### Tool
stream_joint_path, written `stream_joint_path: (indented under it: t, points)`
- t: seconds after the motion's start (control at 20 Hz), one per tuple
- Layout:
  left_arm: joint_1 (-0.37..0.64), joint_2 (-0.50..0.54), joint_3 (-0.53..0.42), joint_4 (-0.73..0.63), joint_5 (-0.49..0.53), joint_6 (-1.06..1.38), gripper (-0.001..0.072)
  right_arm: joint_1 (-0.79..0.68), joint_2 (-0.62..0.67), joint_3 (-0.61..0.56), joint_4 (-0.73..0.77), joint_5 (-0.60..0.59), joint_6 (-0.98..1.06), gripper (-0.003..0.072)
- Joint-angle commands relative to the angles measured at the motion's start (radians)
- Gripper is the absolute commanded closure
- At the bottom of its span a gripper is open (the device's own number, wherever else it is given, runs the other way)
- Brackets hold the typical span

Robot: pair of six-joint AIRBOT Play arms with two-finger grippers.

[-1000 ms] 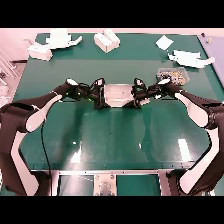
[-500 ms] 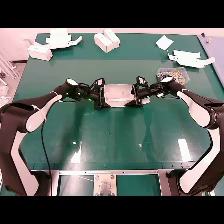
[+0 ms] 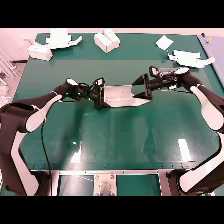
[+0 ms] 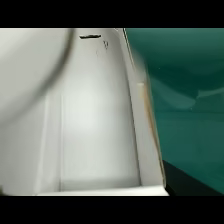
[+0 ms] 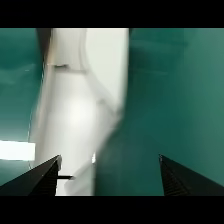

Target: Fold the box and place the chain.

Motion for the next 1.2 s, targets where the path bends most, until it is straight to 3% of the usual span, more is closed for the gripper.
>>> stream_joint_path:
  t: [0.0,0.2,0.25,0.35,0.4,0.6,0.9,1.15]
  points:
    - [0.000,0.000,0.000,-0.005,0.008,-0.004,0.0172,-0.035,0.064,0.003,-0.042,0.016,0.073,-0.0034]
    - [0.000,0.000,0.000,-0.005,0.008,-0.004,0.0172,-0.029,0.115,0.003,-0.059,0.123,0.197,-0.0025]
    - [0.000,0.000,0.000,-0.005,0.008,-0.004,0.0172,-0.023,0.122,0.003,-0.061,0.167,0.249,0.0084]
    - [0.000,0.000,0.000,-0.005,0.008,-0.004,0.0172,-0.010,0.126,0.003,-0.061,0.289,0.303,0.0578]
    - [0.000,0.000,0.000,-0.005,0.008,-0.004,0.0172,-0.002,0.126,0.003,-0.060,0.339,0.324,0.0651]
    - [0.000,0.000,0.000,-0.005,0.008,-0.004,0.0172,0.056,0.126,-0.010,-0.059,0.334,0.350,0.0675]
    - [0.000,0.000,0.000,-0.005,0.008,-0.004,0.0172,0.158,0.088,-0.015,-0.051,0.004,0.344,0.0676]
    - [0.000,0.000,0.000,-0.005,0.008,-0.004,0.0172,0.156,0.068,-0.013,-0.032,-0.203,0.308,0.0676]
